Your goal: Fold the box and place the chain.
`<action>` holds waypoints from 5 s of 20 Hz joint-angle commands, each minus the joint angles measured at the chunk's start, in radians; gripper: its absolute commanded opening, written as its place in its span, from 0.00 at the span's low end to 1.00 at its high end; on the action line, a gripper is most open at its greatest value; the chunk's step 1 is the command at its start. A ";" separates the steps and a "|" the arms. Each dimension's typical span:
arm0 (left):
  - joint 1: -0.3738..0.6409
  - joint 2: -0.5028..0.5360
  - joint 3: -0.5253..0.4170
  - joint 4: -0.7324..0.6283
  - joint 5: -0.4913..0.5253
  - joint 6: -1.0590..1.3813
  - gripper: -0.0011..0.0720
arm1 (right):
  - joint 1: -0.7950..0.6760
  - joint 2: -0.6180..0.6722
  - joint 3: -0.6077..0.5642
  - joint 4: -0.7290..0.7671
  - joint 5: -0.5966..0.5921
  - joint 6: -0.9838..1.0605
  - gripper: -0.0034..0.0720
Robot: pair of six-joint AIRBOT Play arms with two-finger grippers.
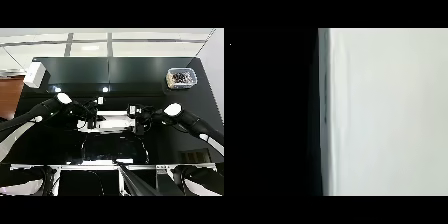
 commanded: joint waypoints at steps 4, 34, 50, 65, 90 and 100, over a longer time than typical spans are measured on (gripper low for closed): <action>0.000 0.000 0.000 0.000 0.004 -0.002 0.05 | -0.003 -0.092 0.003 0.003 0.045 -0.079 0.85; 0.000 0.000 0.000 0.000 0.005 -0.002 0.05 | 0.032 -0.142 0.059 -0.135 0.003 0.109 0.88; 0.000 -0.002 0.000 0.000 0.005 -0.001 0.05 | 0.039 -0.143 0.058 -0.145 -0.013 0.124 0.88; 0.009 0.008 0.006 0.000 -0.015 -0.089 0.35 | 0.039 -0.143 0.058 -0.148 -0.008 0.124 0.74; 0.037 0.308 -0.192 -0.235 0.040 -0.730 0.05 | 0.039 -0.143 0.058 -0.146 -0.008 0.124 0.19; 0.064 0.145 -0.106 -0.018 0.126 -0.905 0.05 | 0.039 -0.143 0.058 -0.146 -0.011 0.124 0.19</action>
